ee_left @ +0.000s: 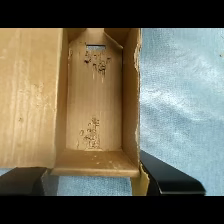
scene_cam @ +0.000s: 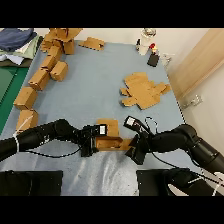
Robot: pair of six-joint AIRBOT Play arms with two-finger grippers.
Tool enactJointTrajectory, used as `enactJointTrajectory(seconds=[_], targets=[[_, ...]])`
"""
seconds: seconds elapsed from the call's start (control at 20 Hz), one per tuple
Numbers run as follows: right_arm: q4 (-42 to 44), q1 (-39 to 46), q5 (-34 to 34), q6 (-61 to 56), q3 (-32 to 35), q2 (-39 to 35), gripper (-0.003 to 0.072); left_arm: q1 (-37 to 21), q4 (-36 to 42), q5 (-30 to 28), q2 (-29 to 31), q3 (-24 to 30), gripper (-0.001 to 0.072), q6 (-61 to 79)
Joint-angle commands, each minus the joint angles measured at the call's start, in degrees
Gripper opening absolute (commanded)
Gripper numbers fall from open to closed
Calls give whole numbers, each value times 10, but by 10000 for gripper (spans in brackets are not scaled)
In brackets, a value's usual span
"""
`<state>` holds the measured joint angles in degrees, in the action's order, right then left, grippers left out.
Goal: Fold the box.
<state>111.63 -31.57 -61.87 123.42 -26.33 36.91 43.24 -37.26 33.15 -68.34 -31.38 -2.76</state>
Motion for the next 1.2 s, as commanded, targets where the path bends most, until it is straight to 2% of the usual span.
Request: enactJointTrajectory(seconds=[0.0,0.15,0.25,0.45,0.55,0.65,0.8,0.9,0.95,1.0,1.05,1.15], targets=[[-88,-16,82,101,24,24,478,0,0,0,0,0,467,0],[-81,-15,175,177,24,81,494,0,0,0,0,0,467,0],[-52,-16,212,197,22,107,489,0,0,0,0,0,467,0],[22,-30,198,247,12,116,428,0,0,0,0,0,467,0],[22,-45,197,255,12,117,208,0,0,0,0,0,467,0],[22,-51,200,258,12,121,161,0,0,0,0,0,467,0],[22,-54,222,258,12,136,158,0,0,0,0,0,467,0],[22,-60,232,258,12,147,182,0,0,0,0,0,467,0],[23,-64,238,258,12,150,334,0,0,0,0,0,467,0],[26,-66,242,258,12,153,525,0,0,0,0,0,466,0],[29,-67,243,258,12,156,595,0,0,0,0,0,467,0],[28,-67,243,258,12,156,594,0,0,0,0,0,467,0]])
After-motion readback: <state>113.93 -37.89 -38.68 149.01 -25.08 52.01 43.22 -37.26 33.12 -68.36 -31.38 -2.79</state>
